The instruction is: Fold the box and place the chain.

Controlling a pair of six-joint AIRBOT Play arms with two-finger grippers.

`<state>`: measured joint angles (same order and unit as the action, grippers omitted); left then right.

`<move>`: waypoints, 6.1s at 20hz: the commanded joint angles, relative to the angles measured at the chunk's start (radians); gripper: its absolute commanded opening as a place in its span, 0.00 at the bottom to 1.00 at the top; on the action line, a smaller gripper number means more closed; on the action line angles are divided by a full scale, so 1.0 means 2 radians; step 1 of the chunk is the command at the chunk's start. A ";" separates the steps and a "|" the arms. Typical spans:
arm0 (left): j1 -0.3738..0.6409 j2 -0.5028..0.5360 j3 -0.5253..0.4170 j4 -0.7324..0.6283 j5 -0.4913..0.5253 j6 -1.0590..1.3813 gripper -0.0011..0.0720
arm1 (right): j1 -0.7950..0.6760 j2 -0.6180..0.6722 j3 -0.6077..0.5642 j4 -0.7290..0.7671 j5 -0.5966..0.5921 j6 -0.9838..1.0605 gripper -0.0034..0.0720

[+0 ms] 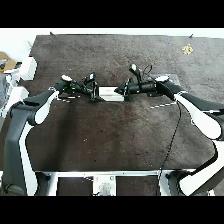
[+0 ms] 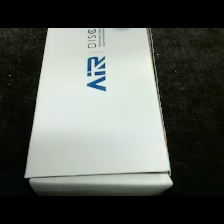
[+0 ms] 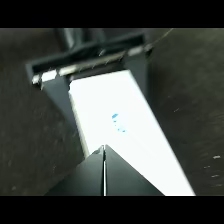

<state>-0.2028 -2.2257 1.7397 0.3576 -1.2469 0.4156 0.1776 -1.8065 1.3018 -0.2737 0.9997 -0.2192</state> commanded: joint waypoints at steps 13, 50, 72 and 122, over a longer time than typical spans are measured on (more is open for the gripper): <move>0.000 0.000 0.000 0.001 -0.001 0.000 0.41 | 0.014 0.000 0.000 -0.126 -0.061 0.085 0.05; 0.010 0.006 0.026 -0.026 -0.022 -0.035 0.03 | -0.033 0.723 -0.565 -0.093 -0.495 0.208 0.05; 0.195 0.204 -0.120 0.352 0.473 -0.784 0.02 | -0.033 0.723 -0.565 -0.093 -0.494 0.208 0.05; 0.167 0.617 -0.254 0.313 0.473 -0.714 0.03 | -0.033 0.723 -0.565 -0.093 -0.496 0.208 0.05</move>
<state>0.1326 -1.1339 1.3201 1.0046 -0.2707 -1.0058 0.1108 -0.3599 0.1726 -0.4599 0.0063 0.1959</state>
